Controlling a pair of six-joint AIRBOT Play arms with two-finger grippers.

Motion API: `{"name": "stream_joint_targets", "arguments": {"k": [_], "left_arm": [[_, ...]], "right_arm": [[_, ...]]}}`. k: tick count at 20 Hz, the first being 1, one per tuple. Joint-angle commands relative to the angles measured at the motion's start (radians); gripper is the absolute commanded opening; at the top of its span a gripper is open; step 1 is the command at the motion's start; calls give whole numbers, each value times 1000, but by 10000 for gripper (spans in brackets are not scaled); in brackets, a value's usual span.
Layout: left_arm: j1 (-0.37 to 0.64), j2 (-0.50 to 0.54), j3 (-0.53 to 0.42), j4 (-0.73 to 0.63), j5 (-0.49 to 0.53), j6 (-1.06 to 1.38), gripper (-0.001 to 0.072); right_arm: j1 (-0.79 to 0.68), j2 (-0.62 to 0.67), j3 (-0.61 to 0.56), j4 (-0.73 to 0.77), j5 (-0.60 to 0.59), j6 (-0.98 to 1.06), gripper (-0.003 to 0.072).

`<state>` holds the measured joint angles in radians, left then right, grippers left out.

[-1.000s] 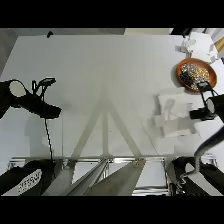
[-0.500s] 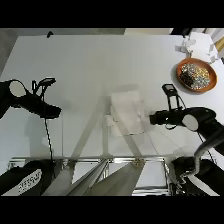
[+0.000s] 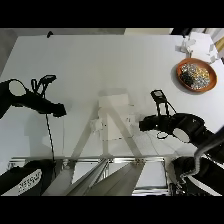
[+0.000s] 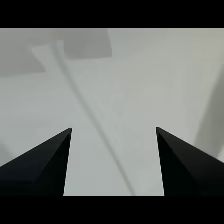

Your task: Fold the box and place the chain.

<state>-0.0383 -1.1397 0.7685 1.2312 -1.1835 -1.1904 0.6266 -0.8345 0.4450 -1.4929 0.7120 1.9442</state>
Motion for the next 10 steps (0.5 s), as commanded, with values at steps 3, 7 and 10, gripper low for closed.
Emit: {"name": "stream_joint_targets", "arguments": {"k": [3,7,10], "left_arm": [[-1,-95,0,-661,18,531,577],[-5,-312,41,-859,-110,656,579],[-45,-446,105,-865,-121,671,580]], "right_arm": [[8,1,-1,-4,-1,11,19],[8,1,-1,-4,-1,11,19],[8,1,-1,-3,0,11,19]]}}
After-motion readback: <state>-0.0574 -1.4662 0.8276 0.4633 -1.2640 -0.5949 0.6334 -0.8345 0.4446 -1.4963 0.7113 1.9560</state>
